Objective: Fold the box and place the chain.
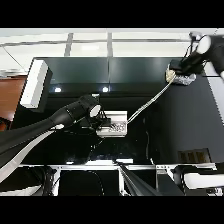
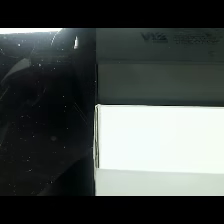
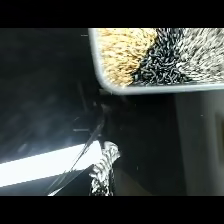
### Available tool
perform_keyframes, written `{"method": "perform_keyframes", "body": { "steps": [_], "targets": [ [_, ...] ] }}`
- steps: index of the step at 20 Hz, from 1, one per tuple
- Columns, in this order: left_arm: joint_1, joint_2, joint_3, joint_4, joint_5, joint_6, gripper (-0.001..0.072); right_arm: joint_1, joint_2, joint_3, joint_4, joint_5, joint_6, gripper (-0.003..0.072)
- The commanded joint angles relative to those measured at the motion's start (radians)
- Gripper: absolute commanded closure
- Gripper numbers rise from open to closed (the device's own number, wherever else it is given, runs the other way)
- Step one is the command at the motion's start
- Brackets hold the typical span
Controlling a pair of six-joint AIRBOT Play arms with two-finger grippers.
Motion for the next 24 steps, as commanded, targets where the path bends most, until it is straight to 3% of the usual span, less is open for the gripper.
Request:
{"method": "perform_keyframes", "body": {
  "steps": [1,4,7,16,24],
  "targets": [
    [0.001,0.0,0.0,0.001,0.003,0.0,0.0682,0.037,0.219,0.001,0.043,0.094,-0.111,0.0672],
    [0.001,0.0,0.0,0.001,0.003,0.0,0.0682,0.097,0.385,0.001,0.135,0.182,-0.149,0.0673],
    [0.001,0.0,0.0,0.0,0.0,0.0,0.0682,0.167,0.486,0.001,0.351,0.229,-0.193,0.0673],
    [0.0,0.0,0.0,0.0,0.001,0.0,0.0682,0.2,0.584,0.001,0.959,0.0,-0.296,0.0672],
    [0.001,0.0,0.0,0.0,0.001,0.0,0.0682,0.2,0.584,0.001,1.202,-0.147,-0.382,0.0673]
  ]
}}
